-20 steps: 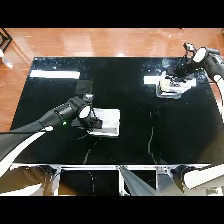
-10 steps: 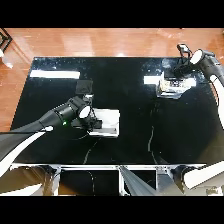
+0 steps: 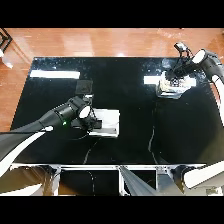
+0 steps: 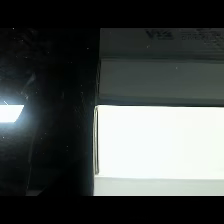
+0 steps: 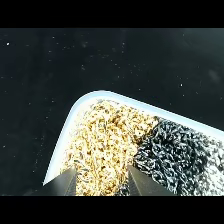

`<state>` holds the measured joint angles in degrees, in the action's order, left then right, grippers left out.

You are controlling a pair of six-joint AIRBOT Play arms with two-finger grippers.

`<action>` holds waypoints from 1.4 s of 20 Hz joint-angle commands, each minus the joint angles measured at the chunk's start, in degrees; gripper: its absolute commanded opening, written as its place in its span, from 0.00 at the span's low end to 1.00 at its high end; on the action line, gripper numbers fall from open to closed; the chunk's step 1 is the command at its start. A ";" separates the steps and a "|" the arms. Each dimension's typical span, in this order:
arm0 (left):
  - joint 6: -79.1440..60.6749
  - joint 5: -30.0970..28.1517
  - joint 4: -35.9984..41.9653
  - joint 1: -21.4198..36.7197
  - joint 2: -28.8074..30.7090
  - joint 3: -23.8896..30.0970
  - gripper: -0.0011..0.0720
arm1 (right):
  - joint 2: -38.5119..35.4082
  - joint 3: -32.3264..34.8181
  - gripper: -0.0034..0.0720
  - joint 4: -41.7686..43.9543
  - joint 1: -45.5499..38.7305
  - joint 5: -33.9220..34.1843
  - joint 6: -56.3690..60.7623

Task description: Fold the box and place the chain.

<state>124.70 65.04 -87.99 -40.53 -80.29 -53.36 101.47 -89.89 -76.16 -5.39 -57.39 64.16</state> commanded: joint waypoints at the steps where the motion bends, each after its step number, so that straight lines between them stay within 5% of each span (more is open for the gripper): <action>1: -0.02 0.00 -0.04 0.07 0.00 -0.02 0.04 | 0.61 -0.04 0.75 5.79 -0.81 -1.60 -6.19; 16: -0.02 -0.02 -0.02 0.07 0.00 -0.02 0.04 | 3.45 -0.02 0.74 5.51 -0.31 -0.33 -8.24; 19: -0.02 0.02 0.00 0.07 0.00 -0.02 0.04 | 3.45 -0.04 0.09 5.51 -0.33 -0.31 -8.02; 28: -0.02 0.00 -0.02 0.07 0.00 -0.02 0.04 | -1.46 -0.11 0.07 5.57 -1.90 -3.19 1.92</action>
<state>124.70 65.10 -87.99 -40.53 -80.29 -53.34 102.35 -89.93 -70.78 -6.76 -59.66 62.89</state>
